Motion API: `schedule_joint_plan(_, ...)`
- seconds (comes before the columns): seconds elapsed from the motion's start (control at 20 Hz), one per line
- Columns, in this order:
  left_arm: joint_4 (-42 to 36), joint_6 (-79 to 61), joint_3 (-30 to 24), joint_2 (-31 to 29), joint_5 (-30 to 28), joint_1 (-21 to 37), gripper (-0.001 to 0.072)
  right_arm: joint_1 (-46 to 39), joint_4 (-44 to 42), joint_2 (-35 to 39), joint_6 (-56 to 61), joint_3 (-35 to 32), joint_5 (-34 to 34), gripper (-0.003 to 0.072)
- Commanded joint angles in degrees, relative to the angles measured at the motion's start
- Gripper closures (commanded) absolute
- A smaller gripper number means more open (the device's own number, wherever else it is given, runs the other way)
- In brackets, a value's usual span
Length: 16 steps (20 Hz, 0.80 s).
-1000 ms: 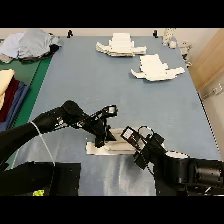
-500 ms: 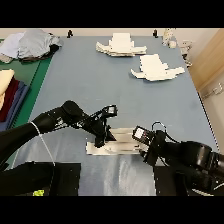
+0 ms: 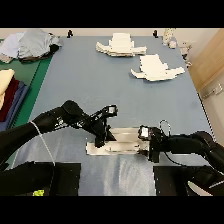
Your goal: Fold the box.
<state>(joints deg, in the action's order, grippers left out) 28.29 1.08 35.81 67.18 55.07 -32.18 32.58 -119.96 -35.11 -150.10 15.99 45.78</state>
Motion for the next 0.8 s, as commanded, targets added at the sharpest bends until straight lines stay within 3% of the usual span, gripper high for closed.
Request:
schedule_joint_plan(0.0, 0.0, 0.0, 0.0, 0.0, 0.0, 0.0, 0.0697, -2.0, -4.2, -1.5, -6.4, -0.1, -0.1, 0.0086)
schedule_joint_plan(0.25, 0.0, 0.0, 0.0, 0.0, 0.0, 0.1, 0.0698, -2.0, -3.9, -1.4, -5.9, -0.2, 3.1, 0.0086)
schedule_joint_plan(0.5, 0.0, 0.0, 0.0, 0.0, 0.0, 0.0, 0.0697, -2.0, -4.6, -6.4, -6.0, -0.5, 2.2, 0.0086)
schedule_joint_plan(0.75, 0.0, 0.0, 0.0, 0.0, 0.0, 0.0, 0.0698, -2.0, -7.4, -6.6, -10.1, -0.5, 2.4, 0.0086)
